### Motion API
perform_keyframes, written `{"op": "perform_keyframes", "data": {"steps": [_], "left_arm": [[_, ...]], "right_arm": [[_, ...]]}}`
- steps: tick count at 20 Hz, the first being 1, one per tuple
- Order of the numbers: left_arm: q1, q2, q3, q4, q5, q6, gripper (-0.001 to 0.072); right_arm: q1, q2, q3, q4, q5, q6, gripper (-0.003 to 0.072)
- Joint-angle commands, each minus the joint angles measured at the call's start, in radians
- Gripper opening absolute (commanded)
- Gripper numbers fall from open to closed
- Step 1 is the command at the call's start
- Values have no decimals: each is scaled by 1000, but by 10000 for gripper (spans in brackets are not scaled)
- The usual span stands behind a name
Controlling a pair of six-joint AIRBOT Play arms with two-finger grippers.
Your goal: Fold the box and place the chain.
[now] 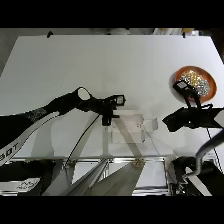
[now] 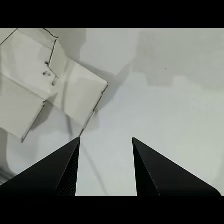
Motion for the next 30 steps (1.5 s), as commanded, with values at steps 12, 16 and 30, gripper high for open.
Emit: {"op": "perform_keyframes", "data": {"steps": [12,16,30], "left_arm": [[-1,91,0,-56,89,7,2],[-1,95,0,-14,99,-48,2],[-1,55,0,124,5,-149,5]], "right_arm": [[2,-2,1,140,3,-209,359],[2,-2,1,137,-4,-210,359],[2,-2,1,132,-4,-210,359]]}}
